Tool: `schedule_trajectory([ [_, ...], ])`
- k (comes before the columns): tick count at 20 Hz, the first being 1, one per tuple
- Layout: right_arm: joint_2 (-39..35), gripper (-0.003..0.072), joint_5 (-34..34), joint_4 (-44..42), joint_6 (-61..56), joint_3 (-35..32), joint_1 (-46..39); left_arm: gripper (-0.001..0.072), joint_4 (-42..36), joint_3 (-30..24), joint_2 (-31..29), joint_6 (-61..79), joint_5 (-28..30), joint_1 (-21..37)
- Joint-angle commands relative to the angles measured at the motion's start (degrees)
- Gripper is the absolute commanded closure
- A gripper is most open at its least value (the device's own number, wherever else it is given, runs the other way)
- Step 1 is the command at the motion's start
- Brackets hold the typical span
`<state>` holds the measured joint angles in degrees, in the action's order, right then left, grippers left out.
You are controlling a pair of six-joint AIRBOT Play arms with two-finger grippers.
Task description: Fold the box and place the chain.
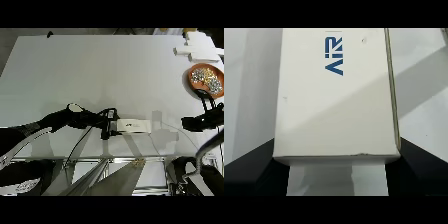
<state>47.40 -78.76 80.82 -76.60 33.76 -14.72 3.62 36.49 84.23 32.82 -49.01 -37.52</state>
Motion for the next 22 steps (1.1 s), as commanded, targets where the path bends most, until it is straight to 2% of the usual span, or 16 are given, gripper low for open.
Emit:
schedule_trajectory([
  [1, 0.0, 0.0671, -0.1, 0.0, -0.1, 0.0, 0.0, 0.0577, -1.0, 0.0, -2.1, -0.3, 0.9, 0.2],
  [4, 0.0, 0.0671, -0.1, 0.0, -0.1, 0.0, 0.0, 0.0553, 0.1, 0.0, -7.6, -5.6, 3.6, 2.5],
  [6, 0.0, 0.0671, -0.1, 0.0, -0.1, 0.0, 0.0, 0.0555, 5.4, 0.0, -13.2, -15.2, 6.3, 6.3],
  [8, 0.0, 0.0671, -0.1, 0.0, -0.1, 0.0, 0.0, 0.0558, 13.7, 0.0, -19.1, -28.8, 7.3, 11.4],
  [11, 0.0, 0.0671, -0.1, 0.0, -0.1, 0.0, 0.0, 0.0554, 32.0, 0.0, -28.6, -51.1, 7.2, 21.7],
  [12, 0.0, 0.0671, -0.1, 0.0, -0.1, 0.0, 0.0, 0.0533, 39.0, 0.0, -31.5, -59.6, 6.8, 25.6],
  [14, 0.0, 0.0671, -0.1, 0.0, -0.1, 0.0, 0.0, 0.037, 51.7, 0.0, -35.6, -75.7, 5.6, 33.2],
  [15, 0.0, 0.0671, -0.1, 0.0, -0.1, 0.0, 0.0, 0.0331, 57.7, 0.0, -37.0, -83.4, 4.6, 37.2],
  [18, 0.0, 0.0671, -0.1, 0.0, -0.1, 0.0, 0.0, 0.0324, 69.6, 0.0, -37.4, -94.7, 0.6, 47.6],
  [19, 0.0, 0.0671, -0.1, 0.0, -0.1, 0.0, 0.0, 0.034, 71.4, -0.1, -37.0, -96.4, -0.3, 50.6],
  [21, 0.0, 0.0671, -0.1, 0.0, -0.1, 0.0, 0.0, 0.0431, 71.5, -0.5, -35.9, -98.9, -0.4, 54.9],
  [22, 0.0, 0.0671, -0.1, 0.0, -0.1, 0.0, 0.0, 0.044, 71.5, -0.8, -35.1, -98.9, -0.5, 56.2],
])
